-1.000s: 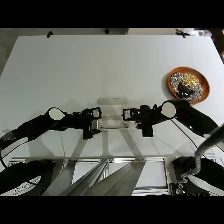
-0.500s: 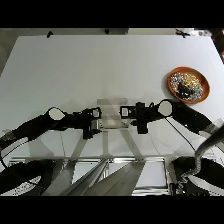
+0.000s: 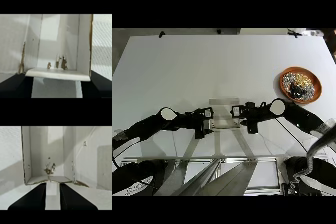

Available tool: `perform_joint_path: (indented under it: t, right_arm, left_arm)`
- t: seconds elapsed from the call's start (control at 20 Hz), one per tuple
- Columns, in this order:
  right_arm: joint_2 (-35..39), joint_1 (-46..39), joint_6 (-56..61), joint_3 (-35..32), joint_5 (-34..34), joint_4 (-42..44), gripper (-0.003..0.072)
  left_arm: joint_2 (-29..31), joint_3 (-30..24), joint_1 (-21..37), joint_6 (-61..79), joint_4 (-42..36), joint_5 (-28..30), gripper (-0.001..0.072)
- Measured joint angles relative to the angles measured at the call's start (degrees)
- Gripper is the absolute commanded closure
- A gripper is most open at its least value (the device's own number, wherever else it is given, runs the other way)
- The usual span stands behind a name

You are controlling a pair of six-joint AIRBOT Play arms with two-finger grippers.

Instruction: Fold the box and place the chain.

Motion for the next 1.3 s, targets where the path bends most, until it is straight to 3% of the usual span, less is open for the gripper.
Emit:
perform_joint_path:
  t: [0.7,0.85,1.0,1.05,1.15,1.2,1.3]
  right_arm:
    - [-4.55,1.95,-6.29,0.0,-1.7,5.62,0.0522]
    - [-4.98,2.16,-6.54,0.0,-1.77,5.97,0.0338]
    - [-5.16,2.21,-6.71,0.02,-1.88,6.64,0.0332]
    - [-5.2,2.21,-6.73,0.0,-2.01,6.97,0.0345]
    - [-5.2,2.21,-6.71,0.0,-2.23,7.78,0.0619]
    - [-5.09,2.23,-6.58,0.0,-2.4,8.15,0.0679]
    - [-4.28,2.25,-5.2,0.0,-2.29,7.67,0.068]
  left_arm:
    - [0.0,0.0,0.02,0.02,0.07,0.0,0.044]
    - [0.0,0.0,0.0,0.02,0.04,0.0,0.044]
    - [0.0,0.0,0.02,0.02,0.02,-0.04,0.044]
    - [0.0,0.0,0.0,0.02,0.02,-0.02,0.044]
    - [0.0,0.0,0.02,0.02,0.02,-0.02,0.044]
    - [0.0,0.0,0.02,0.0,-0.09,-0.02,0.044]
    - [0.0,0.0,0.0,0.0,-0.22,-0.04,0.044]
